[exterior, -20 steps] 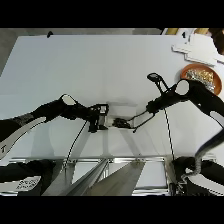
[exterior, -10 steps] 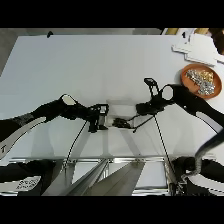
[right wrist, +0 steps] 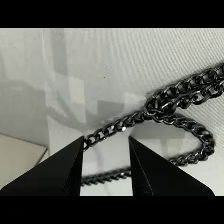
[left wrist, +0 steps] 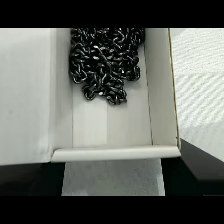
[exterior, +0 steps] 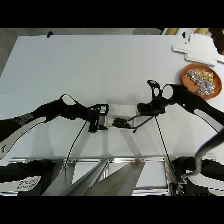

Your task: Fold the box and place the chain.

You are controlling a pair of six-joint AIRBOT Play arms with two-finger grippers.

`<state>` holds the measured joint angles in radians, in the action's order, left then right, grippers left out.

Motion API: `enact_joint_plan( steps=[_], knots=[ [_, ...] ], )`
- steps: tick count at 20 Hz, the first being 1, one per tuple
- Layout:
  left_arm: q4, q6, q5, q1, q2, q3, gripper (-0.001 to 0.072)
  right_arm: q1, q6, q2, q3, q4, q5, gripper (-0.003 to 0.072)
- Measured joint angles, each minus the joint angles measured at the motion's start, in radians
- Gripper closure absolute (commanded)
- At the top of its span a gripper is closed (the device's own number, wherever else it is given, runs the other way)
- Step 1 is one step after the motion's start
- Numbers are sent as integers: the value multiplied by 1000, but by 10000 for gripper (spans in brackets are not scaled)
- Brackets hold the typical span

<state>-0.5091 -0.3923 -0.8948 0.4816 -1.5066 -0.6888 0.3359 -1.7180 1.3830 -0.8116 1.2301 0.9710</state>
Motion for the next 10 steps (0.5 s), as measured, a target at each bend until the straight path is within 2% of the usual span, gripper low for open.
enact_joint_plan(
  steps=[3, 4, 5, 10],
  knots=[
    [0, 0, 0, 0, 0, 0, 557, 0, -3, 5, 0, 4, -1, 546],
    [0, 0, 0, 0, 0, 0, 557, -1, -2, 6, 0, 7, -1, 638],
    [0, 0, 0, 0, 0, 0, 557, -1, 5, 6, 0, 11, -3, 668],
    [0, 1, 0, 0, 0, 0, 557, 0, 43, -14, 2, 0, -63, 668]
  ],
)
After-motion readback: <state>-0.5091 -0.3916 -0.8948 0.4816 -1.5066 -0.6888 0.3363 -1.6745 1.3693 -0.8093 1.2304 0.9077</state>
